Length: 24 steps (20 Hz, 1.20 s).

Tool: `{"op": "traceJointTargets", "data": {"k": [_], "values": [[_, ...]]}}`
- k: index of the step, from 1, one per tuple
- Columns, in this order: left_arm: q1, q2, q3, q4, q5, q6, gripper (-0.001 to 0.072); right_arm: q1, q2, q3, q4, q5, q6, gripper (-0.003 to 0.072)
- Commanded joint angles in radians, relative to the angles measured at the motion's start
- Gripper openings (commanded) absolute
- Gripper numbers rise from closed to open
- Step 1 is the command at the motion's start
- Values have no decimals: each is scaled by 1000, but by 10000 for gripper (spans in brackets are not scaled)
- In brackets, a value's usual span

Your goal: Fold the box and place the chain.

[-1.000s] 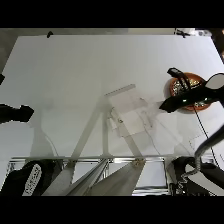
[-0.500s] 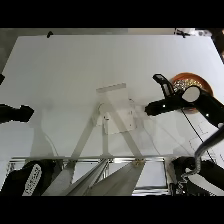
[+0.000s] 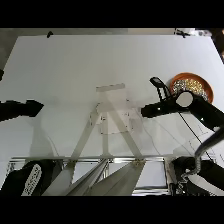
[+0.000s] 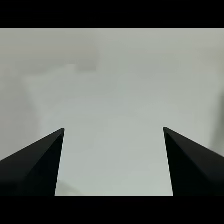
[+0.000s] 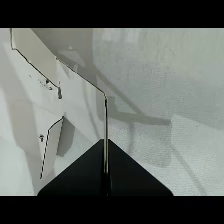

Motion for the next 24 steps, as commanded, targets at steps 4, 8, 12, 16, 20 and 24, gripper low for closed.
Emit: {"op": "traceJointTargets", "data": {"k": [4, 8, 12, 16, 20, 24], "values": [[-168, -208, 0, -251, 30, 97, 695, 3, 0, -1, 1, -7, 3, 12], [-337, -396, 0, -312, 200, 103, 695, 3, 0, -1, 1, -5, 3, 12], [-456, -526, 3, -579, 343, 407, 694, 3, 0, -1, 1, -3, 3, 12], [-509, -634, 55, -852, 336, 735, 694, 3, 0, -1, 2, 2, 3, 12], [-523, -759, 158, -819, 267, 755, 694, 3, 0, -1, 2, 13, 3, 13], [-525, -830, 198, -772, 150, 789, 694, 3, 0, -1, 2, 18, 3, 13]]}}
